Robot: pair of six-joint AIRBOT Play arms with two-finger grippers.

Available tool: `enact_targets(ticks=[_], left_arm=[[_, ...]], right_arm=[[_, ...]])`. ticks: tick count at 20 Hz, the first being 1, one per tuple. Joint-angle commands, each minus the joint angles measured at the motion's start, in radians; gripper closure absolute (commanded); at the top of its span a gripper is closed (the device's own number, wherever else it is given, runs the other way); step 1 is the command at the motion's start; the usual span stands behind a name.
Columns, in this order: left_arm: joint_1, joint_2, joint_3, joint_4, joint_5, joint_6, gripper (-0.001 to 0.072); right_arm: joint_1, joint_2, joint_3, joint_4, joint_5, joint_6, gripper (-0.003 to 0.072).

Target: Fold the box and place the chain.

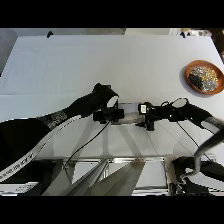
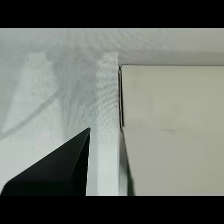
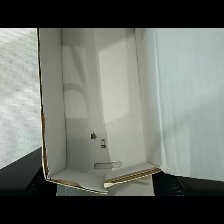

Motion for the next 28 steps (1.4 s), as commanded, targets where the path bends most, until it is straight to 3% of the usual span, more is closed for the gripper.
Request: enact_targets(ticks=[1,3,5,6,13,16,17,19,21,25,28], left_arm=[[-0.009,-0.014,0.000,0.004,0.024,0.053,0.0382],[-0.018,-0.024,0.000,0.002,0.023,0.084,0.0497],[-0.019,-0.027,0.000,0.000,0.024,0.082,0.0668],[-0.020,-0.027,0.000,0.000,0.024,0.082,0.0701],[-0.022,-0.035,0.000,-0.018,0.016,0.040,0.0706],[-0.014,-0.023,0.000,-0.056,-0.018,0.048,0.0659],[-0.003,-0.013,0.001,-0.077,-0.049,0.068,0.0601],[0.027,0.023,0.001,-0.097,-0.106,0.114,0.0339],[0.063,0.077,0.000,-0.097,-0.113,0.175,0.0180],[0.148,0.219,0.000,-0.094,-0.104,0.343,0.0177],[0.211,0.337,0.000,-0.085,-0.124,0.725,0.0177]], right_arm=[[0.000,0.000,0.000,0.000,0.000,-0.001,0.0351],[0.000,0.000,0.000,0.000,0.000,-0.001,0.0351],[0.000,0.000,0.000,0.000,0.000,-0.001,0.0351],[0.000,0.000,0.000,0.000,0.000,-0.001,0.0351],[0.000,0.000,0.000,0.000,0.000,-0.001,0.0351],[0.000,0.000,0.000,0.000,0.000,-0.001,0.0351],[0.000,0.000,0.000,0.000,0.000,-0.001,0.0351],[0.000,0.000,0.000,0.000,0.000,-0.001,0.0351],[0.000,0.000,0.000,0.000,0.000,-0.001,0.0351],[0.000,0.000,0.000,0.000,0.000,-0.001,0.0351],[0.000,0.000,0.000,0.000,0.000,-0.001,0.0351]])
